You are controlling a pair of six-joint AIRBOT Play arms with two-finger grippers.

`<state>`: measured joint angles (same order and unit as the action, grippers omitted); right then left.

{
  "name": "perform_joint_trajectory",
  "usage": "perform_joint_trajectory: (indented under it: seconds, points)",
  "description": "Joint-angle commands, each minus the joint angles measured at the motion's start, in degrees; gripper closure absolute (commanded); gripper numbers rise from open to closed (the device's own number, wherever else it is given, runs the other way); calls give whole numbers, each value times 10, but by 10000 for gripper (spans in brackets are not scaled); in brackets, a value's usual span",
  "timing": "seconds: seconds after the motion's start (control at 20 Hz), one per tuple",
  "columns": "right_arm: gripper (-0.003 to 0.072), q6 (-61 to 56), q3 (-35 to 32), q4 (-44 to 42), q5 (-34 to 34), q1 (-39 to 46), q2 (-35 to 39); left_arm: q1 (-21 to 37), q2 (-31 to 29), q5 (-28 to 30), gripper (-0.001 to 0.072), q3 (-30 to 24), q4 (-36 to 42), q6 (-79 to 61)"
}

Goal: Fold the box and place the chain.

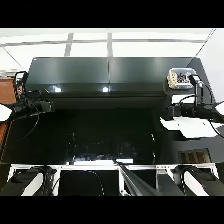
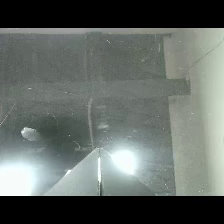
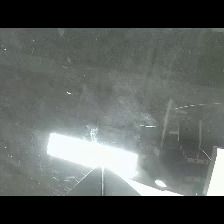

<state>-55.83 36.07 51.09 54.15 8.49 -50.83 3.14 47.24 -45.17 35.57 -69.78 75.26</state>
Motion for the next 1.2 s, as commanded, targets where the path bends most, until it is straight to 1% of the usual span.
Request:
perform_joint_trajectory:
  seconds: [0.0, 0.5, 0.6, 0.7, 0.75, 0.8, 0.85, 0.9, 0.95, 1.0, 1.1, 1.15]
  points:
    - [677, 0, 0, 0, 0, 0, 0, 0, 0, 0, 686, 0, 0, 0]
    - [677, 0, 0, 0, 0, 0, 0, 0, 0, 0, 686, 0, 0, 0]
    - [677, -3, 0, -12, -2, 0, 0, 0, 0, 15, 684, 0, 9, 0]
    - [677, -3, 0, -46, -29, 0, 0, 0, 0, 39, 684, 0, 15, 0]
    - [677, -2, 0, -68, -57, -1, 0, 0, 1, 49, 684, -1, 16, 0]
    - [667, -3, 0, -75, -102, -1, 0, 0, 4, 63, 684, -1, 20, 0]
    - [285, -3, 0, -71, -144, 0, -2, 0, 8, 70, 683, -1, 26, 0]
    - [-34, -4, 0, -64, -178, 1, -6, 0, 12, 78, 618, -1, 31, 0]
    - [-34, -5, 0, -53, -201, 5, -14, -1, 17, 85, 265, -1, 32, 0]
    - [-34, -7, 1, -30, -219, 15, -22, -2, 24, 92, 4, -1, 31, 1]
    - [-34, -80, 5, 63, -294, 74, -40, -2, 32, 90, 2, -1, 30, 1]
    - [-34, -129, 19, 110, -320, 130, -58, -2, 33, 90, 2, -1, 30, 1]
